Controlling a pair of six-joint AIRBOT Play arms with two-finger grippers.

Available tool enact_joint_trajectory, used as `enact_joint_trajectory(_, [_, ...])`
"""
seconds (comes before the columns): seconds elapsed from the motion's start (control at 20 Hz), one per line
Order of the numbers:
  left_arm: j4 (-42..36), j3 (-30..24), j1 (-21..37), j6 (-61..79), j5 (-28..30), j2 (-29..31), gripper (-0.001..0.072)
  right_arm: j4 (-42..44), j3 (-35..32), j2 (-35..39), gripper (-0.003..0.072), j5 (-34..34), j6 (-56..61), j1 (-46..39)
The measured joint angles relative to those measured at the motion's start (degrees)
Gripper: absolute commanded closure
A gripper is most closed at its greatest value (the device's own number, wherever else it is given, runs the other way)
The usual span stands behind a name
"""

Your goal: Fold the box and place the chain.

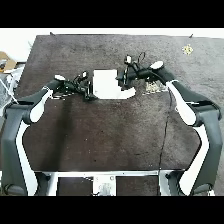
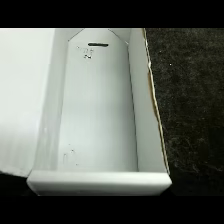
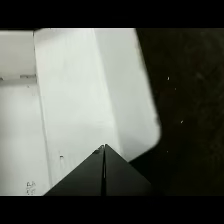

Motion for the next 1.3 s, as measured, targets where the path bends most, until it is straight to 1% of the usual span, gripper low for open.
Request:
enact_joint_trajectory(0.05, [0.0, 0.0, 0.0, 0.0, 0.0, 0.0, 0.0366, -0.4, 0.0, 1.7, 0.0678, 1.5, 0.1, -0.3])
enact_joint_trajectory(0.1, [0.0, 0.0, 0.0, 0.0, 0.0, 0.0, 0.0366, -1.5, 0.0, 3.4, 0.0626, 3.0, 0.9, -0.6])
enact_joint_trajectory(0.15, [0.0, 0.0, 0.0, 0.0, 0.0, 0.0, 0.0366, -3.4, -0.1, 5.4, 0.0529, 4.4, 2.3, -0.7])
enact_joint_trajectory(0.2, [0.0, 0.0, 0.0, 0.0, 0.0, 0.0, 0.0366, -6.1, -0.4, 6.9, 0.0384, 5.5, 4.0, -0.6])
enact_joint_trajectory(0.25, [0.0, 0.0, 0.0, 0.0, 0.0, 0.0, 0.0366, -9.4, -0.8, 8.2, 0.0212, 6.5, 5.9, -0.3])
enact_joint_trajectory(0.35, [0.0, 0.0, 0.0, 0.0, 0.0, 0.0, 0.0366, -15.0, -2.0, 9.8, 0.0056, 7.4, 8.8, -0.3])
enact_joint_trajectory(0.45, [0.0, 0.0, 0.0, 0.0, 0.0, 0.0, 0.0366, -19.7, -3.8, 9.9, 0.0043, 6.7, 9.6, -0.3])
enact_joint_trajectory(0.5, [0.0, 0.0, 0.0, 0.0, 0.0, 0.0, 0.0366, -21.3, -4.5, 9.7, 0.0001, 5.9, 9.5, -0.1])
enact_joint_trajectory(0.65, [0.0, 0.0, 0.0, 0.0, 0.0, 0.0, 0.0366, -25.3, -5.7, 7.8, 0.0012, 3.9, 9.2, 0.8])
enact_joint_trajectory(0.7, [0.0, 0.0, 0.0, 0.0, 0.0, 0.0, 0.0366, -25.7, -5.9, 7.2, 0.0046, 3.5, 9.0, 1.3])
enact_joint_trajectory(0.75, [0.0, 0.0, 0.0, 0.0, 0.0, 0.0, 0.0366, -26.1, -6.0, 6.5, 0.0059, 3.3, 8.9, 1.8])
enact_joint_trajectory(0.85, [0.0, 0.0, 0.0, 0.0, 0.0, 0.0, 0.0366, -27.1, -6.2, 5.4, 0.0061, 2.6, 8.8, 2.4])
enact_joint_trajectory(0.9, [0.0, 0.0, 0.0, 0.0, 0.0, 0.0, 0.0366, -27.1, -6.3, 5.0, 0.0096, 2.3, 8.9, 2.6])
enact_joint_trajectory(0.95, [0.0, 0.0, 0.0, 0.0, 0.0, 0.0, 0.0366, -27.2, -6.3, 4.7, 0.0219, 2.2, 8.9, 2.8])
enact_joint_trajectory(1.0, [0.0, 0.0, 0.0, 0.0, 0.0, 0.0, 0.0366, -26.9, -6.4, 4.4, 0.0249, 2.2, 8.9, 3.0])
enact_joint_trajectory(1.15, [0.0, 0.0, 0.0, 0.0, 0.0, 0.0, 0.0366, -25.3, -6.4, 4.0, 0.0254, 2.1, 8.9, 3.2])
enact_joint_trajectory(1.2, [0.0, 0.0, 0.0, 0.0, 0.0, 0.0, 0.0366, -24.8, -6.4, 4.0, 0.0426, 2.2, 9.0, 3.1])
enact_joint_trajectory(1.3, [0.0, 0.0, 0.0, 0.0, 0.0, 0.0, 0.0366, -23.4, -6.4, 3.8, 0.0445, 2.7, 9.2, 3.3])
